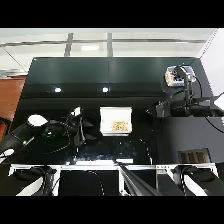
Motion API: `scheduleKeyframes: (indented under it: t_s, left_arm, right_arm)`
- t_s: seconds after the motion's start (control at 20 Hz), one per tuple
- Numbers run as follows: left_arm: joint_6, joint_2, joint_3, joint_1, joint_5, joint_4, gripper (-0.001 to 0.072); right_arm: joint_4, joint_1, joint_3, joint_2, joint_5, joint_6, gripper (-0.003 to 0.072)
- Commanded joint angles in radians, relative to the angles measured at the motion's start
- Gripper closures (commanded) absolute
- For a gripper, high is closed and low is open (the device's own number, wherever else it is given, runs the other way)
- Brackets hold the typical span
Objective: Fold the box and place the chain.
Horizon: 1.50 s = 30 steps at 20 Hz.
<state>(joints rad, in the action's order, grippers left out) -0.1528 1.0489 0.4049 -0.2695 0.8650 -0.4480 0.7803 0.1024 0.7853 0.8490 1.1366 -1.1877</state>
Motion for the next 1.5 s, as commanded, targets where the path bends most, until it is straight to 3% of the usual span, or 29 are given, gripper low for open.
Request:
scheduleKeyframes:
  t_s: [0.0, 0.2, 0.4, 1.45]
  left_arm:
    - [-0.136, 0.027, 0.024, -0.018, -0.119, -0.041, 0.0]
    - [-0.194, 0.142, 0.106, -0.027, -0.035, -0.055, -0.0002]
    - [-0.193, 0.208, 0.143, -0.064, -0.026, -0.065, -0.0001]
    - [-0.146, 0.288, 0.237, -0.174, -0.083, -0.056, 0.0001]
  right_arm:
    - [-0.001, -0.001, 0.0, -0.001, -0.002, -0.01, 0.034]
    - [-0.001, -0.001, 0.0, -0.001, -0.032, -0.01, 0.034]
    - [-0.001, -0.001, 0.0, -0.001, -0.042, -0.013, 0.034]
    - [-0.002, -0.001, 0.0, -0.001, -0.042, -0.021, 0.034]
